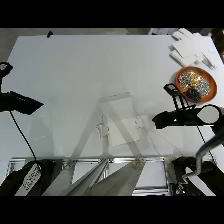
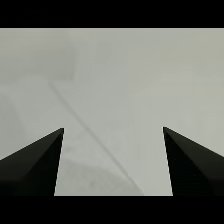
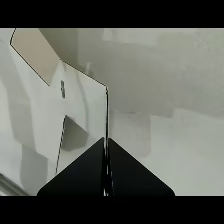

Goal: Fold the box and place the chain.

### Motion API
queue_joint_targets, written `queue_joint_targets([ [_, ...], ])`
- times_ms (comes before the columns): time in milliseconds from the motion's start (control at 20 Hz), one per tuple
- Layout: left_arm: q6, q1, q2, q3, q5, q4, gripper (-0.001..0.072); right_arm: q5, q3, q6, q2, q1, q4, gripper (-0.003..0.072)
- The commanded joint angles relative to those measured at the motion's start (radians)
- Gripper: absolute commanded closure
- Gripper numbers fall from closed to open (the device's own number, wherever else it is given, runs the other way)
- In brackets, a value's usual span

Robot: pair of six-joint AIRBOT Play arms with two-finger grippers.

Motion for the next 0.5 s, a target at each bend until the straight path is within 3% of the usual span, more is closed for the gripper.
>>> queue_joint_targets([
  [0,0.017,0.0,0.0,0.0,0.086,-0.121,0.0018,-0.019,-0.008,0.011,0.004,0.028,0.008,0.0672],
  [200,0.018,-0.021,-0.023,-0.001,0.089,-0.214,0.0018,-0.029,-0.008,0.01,0.004,0.028,0.009,0.0671],
  [450,0.017,-0.222,-0.131,-0.005,0.04,-0.221,0.0022,-0.05,-0.008,0.01,0.004,0.028,0.009,0.0671],
])
